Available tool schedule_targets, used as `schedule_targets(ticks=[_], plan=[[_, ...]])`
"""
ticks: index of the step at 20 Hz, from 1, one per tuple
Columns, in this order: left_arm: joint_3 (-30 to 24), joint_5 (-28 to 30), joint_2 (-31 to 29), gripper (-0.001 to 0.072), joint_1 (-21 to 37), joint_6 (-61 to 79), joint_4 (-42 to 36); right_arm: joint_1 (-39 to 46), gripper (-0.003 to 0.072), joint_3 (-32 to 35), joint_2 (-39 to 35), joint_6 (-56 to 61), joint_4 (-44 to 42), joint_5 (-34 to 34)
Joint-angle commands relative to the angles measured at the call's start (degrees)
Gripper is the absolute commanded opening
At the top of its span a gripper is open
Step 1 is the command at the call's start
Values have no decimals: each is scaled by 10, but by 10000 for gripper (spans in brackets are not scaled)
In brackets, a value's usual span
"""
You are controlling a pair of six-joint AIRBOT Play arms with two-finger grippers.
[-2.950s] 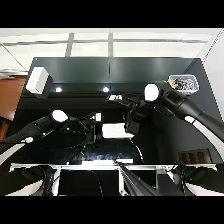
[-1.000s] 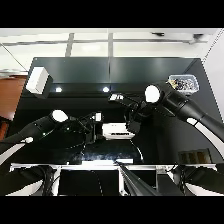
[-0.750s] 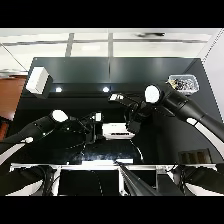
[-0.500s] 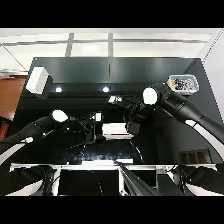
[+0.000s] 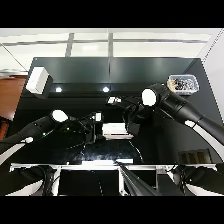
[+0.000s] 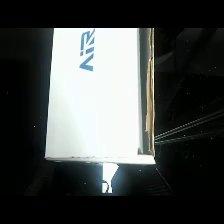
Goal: Fold the box and place the chain.
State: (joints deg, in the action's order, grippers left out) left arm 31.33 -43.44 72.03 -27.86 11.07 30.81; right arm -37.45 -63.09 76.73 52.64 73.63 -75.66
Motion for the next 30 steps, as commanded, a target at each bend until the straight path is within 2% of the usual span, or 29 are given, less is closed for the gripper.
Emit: schedule_targets(ticks=[1,18,28,29,30], plan=[[0,0,0,389,0,0,0,-1,372,0,0,1,1,1],[0,0,0,389,0,0,0,-1,372,0,0,9,1,9],[0,0,0,389,0,0,0,-1,374,0,0,10,2,-8],[0,0,0,389,0,0,0,-1,411,0,0,10,2,-6],[0,0,0,389,0,0,0,-1,485,0,0,10,2,-2]])
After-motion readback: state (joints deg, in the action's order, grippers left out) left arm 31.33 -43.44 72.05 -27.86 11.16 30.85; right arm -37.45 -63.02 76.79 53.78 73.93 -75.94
